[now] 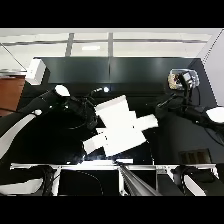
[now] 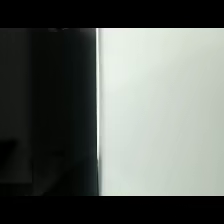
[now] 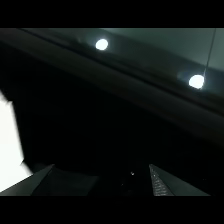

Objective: Fold the box and place the chain.

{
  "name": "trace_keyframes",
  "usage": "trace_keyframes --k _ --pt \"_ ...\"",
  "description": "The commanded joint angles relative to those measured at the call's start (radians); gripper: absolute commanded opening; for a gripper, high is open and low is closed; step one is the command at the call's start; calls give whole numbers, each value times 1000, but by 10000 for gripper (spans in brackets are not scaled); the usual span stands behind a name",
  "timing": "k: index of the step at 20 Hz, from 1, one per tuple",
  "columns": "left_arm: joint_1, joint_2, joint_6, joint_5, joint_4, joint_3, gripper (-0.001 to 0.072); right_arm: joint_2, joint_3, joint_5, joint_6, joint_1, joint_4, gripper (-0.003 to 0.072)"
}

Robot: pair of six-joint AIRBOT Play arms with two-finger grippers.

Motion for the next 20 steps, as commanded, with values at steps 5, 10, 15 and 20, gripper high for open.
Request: trace_keyframes --k 5,10,15,20 --pt "-142 48 253 293 291 14 26 -2 6 138 -278 98 -254 720" --pt "-141 -26 249 306 284 14 27 -2 -55 135 -375 200 -288 720" --pt "-140 -35 249 307 254 14 27 -36 -108 108 -411 277 -288 720" --pt "-140 -35 249 307 243 14 27 -86 -133 95 -447 335 -290 720"
